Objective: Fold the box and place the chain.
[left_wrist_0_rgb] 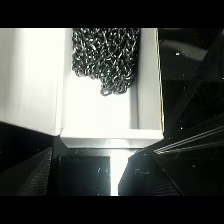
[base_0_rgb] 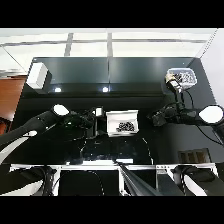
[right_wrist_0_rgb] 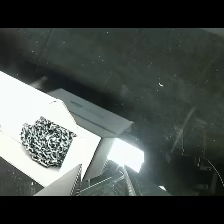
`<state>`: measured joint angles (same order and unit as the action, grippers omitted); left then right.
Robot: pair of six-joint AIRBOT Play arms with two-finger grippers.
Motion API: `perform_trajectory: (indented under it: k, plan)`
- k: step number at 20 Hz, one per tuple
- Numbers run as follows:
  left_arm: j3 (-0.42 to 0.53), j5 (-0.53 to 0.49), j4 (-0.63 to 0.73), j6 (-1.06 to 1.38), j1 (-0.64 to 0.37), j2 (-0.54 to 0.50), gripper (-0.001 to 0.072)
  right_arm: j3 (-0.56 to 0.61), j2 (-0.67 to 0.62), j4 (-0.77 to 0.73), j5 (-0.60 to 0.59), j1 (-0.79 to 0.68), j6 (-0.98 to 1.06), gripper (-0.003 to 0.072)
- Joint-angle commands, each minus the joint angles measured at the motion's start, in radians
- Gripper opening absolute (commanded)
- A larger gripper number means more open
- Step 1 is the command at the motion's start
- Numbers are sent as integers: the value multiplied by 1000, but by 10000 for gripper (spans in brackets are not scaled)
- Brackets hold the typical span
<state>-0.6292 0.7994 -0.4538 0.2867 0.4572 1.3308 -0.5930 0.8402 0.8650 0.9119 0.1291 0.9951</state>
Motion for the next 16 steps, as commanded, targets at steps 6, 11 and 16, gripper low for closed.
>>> perform_trajectory:
  k: [6,11,16]
  plan:
    - [-2,-29,34,-37,56,4,709,0,0,0,-31,0,0,313]
    - [-3,-48,44,-45,61,4,709,1,1,0,-32,0,0,313]
    - [-11,-59,48,-27,62,10,709,1,1,0,-43,0,0,313]
